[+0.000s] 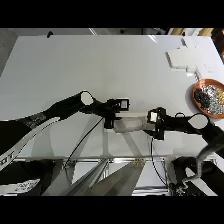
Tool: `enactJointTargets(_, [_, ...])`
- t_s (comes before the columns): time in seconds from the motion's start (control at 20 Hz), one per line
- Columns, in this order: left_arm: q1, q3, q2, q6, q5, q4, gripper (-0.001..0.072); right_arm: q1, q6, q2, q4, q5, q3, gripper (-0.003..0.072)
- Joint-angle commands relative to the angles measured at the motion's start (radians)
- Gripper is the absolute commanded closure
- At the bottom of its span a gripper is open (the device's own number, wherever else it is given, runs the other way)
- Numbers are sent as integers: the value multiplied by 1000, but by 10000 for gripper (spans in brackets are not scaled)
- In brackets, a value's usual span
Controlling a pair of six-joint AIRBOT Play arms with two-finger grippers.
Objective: Fold the box and place the chain.
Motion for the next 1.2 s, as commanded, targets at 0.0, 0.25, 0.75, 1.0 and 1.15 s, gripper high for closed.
enactJointTargets(0.0, [0,1,0,2,-3,1,699,-42,-126,-57,64,16,3,1])
enactJointTargets(0.25, [0,1,0,2,-3,1,699,-53,-212,-103,169,17,3,1])
enactJointTargets(0.75, [0,1,0,2,-3,1,699,-53,-305,-231,217,18,3,26])
enactJointTargets(1.0, [0,1,0,2,-3,1,699,-53,-304,-241,221,42,2,40])
enactJointTargets(1.15, [0,1,0,2,-3,1,699,-53,-304,-241,218,64,2,41])
